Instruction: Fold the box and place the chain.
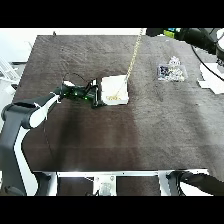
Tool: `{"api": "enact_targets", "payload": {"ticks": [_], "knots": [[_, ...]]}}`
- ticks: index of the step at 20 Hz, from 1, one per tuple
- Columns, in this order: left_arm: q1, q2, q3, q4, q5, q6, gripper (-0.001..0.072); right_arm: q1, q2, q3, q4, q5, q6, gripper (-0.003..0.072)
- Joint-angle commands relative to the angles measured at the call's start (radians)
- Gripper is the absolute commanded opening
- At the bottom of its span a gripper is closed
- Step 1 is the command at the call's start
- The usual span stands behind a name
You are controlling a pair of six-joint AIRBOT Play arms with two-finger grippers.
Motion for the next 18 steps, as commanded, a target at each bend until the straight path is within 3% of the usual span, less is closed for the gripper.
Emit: {"api": "enact_targets", "payload": {"ticks": [1, 8, 18], "knots": [[0.000, 0.001, 0.000, 0.000, -0.001, 0.000, 0.0302, 0.053, 0.008, 0.000, 0.000, -0.013, -0.030, 0.0006], [0.000, 0.001, 0.000, 0.000, -0.002, 0.000, 0.0302, 0.076, 0.003, -0.067, 0.000, -0.013, -0.029, 0.0006], [0.000, 0.001, 0.000, 0.000, -0.002, 0.000, 0.0302, 0.077, -0.109, -0.333, 0.044, -0.044, -0.026, 0.0006]]}}
